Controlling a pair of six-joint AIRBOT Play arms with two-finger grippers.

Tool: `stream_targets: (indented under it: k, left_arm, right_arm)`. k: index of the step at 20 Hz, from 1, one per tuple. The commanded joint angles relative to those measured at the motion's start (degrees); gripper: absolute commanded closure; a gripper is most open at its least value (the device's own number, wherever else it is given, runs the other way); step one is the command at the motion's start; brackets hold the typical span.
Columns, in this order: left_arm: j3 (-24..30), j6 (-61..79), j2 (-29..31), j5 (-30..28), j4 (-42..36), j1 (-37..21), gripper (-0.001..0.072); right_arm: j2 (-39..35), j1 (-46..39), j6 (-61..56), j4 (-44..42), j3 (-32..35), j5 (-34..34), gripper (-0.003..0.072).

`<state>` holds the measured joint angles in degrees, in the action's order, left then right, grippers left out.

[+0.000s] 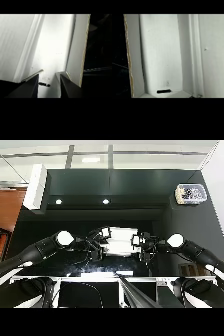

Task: Fold the box and place the chain.

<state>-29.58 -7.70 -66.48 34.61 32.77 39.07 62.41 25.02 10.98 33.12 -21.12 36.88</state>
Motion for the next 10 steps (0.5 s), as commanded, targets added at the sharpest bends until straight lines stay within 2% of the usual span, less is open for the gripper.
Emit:
stream_targets:
  k: [1, 2, 5, 7, 10]
  left_arm:
    - [-0.1, -0.3, 0.4, 0.4, 1.5, -0.3, 0.0426]
    - [-0.3, -1.3, 1.2, 1.7, 3.6, -0.8, 0.0658]
    - [-0.8, -15.1, 4.9, 5.9, 8.5, -6.1, 0.0679]
    - [-0.8, -27.9, 8.6, 9.5, 13.9, -11.9, 0.0678]
    - [-0.8, -35.3, 12.7, 18.1, 18.4, -22.8, 0.0679]
  right_arm:
    - [0.0, 0.0, -0.1, 0.0, 0.0, 0.0, 0.0256]
    - [0.0, 0.0, 0.0, 0.0, 0.0, 0.0, 0.0257]
    - [0.0, 0.0, 0.0, 0.0, 0.0, 0.0, 0.0256]
    - [0.0, 0.0, 0.0, 0.0, 0.0, 0.0, 0.0257]
    - [0.0, 0.0, 0.0, 0.0, 0.0, 0.0, 0.0257]
